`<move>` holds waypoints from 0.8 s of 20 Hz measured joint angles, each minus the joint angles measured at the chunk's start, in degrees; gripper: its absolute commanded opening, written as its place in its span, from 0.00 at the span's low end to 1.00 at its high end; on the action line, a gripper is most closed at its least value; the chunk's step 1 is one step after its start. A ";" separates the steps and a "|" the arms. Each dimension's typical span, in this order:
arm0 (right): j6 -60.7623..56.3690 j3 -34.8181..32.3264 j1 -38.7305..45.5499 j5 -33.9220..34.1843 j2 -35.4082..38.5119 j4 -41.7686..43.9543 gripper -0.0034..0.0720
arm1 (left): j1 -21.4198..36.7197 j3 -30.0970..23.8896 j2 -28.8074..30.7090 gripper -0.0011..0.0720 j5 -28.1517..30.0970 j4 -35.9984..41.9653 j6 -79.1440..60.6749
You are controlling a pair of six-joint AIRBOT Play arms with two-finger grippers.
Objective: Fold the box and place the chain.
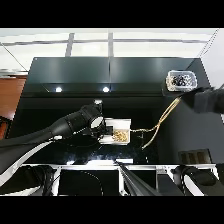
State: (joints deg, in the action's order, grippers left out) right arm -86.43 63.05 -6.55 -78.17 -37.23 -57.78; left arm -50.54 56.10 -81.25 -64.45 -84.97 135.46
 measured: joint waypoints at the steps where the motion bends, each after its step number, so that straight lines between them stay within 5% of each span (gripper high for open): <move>1: 0.07 -1.60 -1.64 0.90 0.17 1.44 0.06 | 0.00 0.00 0.00 0.06 0.02 0.00 0.00; 7: -0.13 -9.79 -11.91 9.03 0.46 9.40 0.06 | 0.00 0.00 0.00 0.06 0.13 0.00 -0.02; 16: 2.08 -11.82 -16.50 16.61 0.46 21.07 0.06 | 0.00 0.00 0.00 0.06 0.09 0.00 -0.02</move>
State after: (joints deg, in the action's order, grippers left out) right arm -84.36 51.22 -23.05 -61.56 -36.77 -36.71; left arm -50.54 56.10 -81.25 -64.36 -84.97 135.44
